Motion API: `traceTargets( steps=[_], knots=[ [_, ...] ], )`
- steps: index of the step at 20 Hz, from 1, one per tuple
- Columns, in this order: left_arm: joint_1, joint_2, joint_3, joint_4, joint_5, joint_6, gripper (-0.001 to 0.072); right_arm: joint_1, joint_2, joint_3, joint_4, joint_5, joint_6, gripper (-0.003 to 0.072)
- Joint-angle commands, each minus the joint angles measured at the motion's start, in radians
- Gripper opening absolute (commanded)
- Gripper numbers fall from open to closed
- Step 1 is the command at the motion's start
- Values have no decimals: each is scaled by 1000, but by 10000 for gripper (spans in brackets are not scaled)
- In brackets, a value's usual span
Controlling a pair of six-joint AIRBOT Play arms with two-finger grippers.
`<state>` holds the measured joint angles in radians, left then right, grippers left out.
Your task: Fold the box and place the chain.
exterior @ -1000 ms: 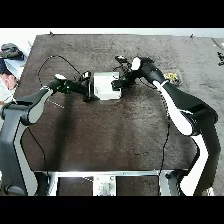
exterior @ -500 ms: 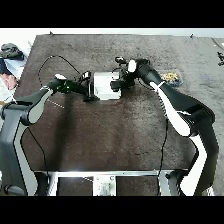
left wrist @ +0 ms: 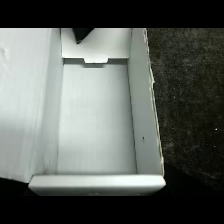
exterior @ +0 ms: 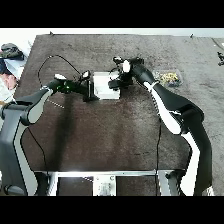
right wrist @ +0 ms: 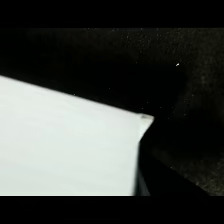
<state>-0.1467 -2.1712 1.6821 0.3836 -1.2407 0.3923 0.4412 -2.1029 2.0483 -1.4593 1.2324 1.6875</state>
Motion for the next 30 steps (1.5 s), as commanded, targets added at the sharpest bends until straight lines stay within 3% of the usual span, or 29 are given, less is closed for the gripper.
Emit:
traceTargets(
  steps=[1,11,13,27,30],
  knots=[
    [0,0,0,0,-1,0,351,13,-28,35,-55,72,12,322],
    [0,0,0,0,-1,0,351,8,-35,29,-100,53,60,320],
    [0,0,0,0,-1,0,351,8,-35,29,-100,35,72,221],
    [0,0,0,0,-1,0,351,17,-35,-8,-97,3,106,220],
    [0,0,0,0,0,0,351,20,-36,-8,-98,11,117,189]
  ],
)
